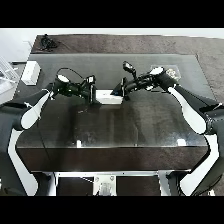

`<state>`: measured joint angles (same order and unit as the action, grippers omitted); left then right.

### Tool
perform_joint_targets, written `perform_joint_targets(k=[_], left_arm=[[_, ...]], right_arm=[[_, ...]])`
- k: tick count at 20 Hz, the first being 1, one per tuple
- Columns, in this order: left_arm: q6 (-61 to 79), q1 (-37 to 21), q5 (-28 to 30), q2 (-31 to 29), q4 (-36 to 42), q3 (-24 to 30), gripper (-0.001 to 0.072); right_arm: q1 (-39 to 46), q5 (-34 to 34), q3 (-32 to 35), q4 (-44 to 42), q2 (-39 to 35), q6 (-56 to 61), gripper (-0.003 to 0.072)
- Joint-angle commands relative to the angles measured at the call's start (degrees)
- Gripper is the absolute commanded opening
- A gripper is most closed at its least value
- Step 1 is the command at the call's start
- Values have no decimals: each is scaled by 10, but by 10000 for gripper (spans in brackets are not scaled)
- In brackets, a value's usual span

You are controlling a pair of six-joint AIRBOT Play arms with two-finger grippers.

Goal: Fold the box and place the chain.

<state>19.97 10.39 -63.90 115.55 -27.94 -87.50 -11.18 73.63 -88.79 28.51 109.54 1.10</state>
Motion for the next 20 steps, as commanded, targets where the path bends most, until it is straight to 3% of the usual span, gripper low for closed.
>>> perform_joint_targets(k=[1, 6, 11, 18, 20], left_arm=[[0, -1, 0, 0, 0, 0, 530], [0, -1, 0, 0, 0, 0, 530], [0, -1, 0, 0, 0, 0, 529], [0, -1, -1, 0, 0, 0, 530], [0, -1, 0, 0, 0, 0, 530]], right_arm=[[-10, -1, 0, 104, 1, 66, 8], [-37, -20, 0, 159, 10, 90, 7], [-10, 5, -1, -16, -55, 31, 6], [12, 0, 23, -19, -103, 90, 5], [12, -55, 69, -17, -102, 87, 6]])
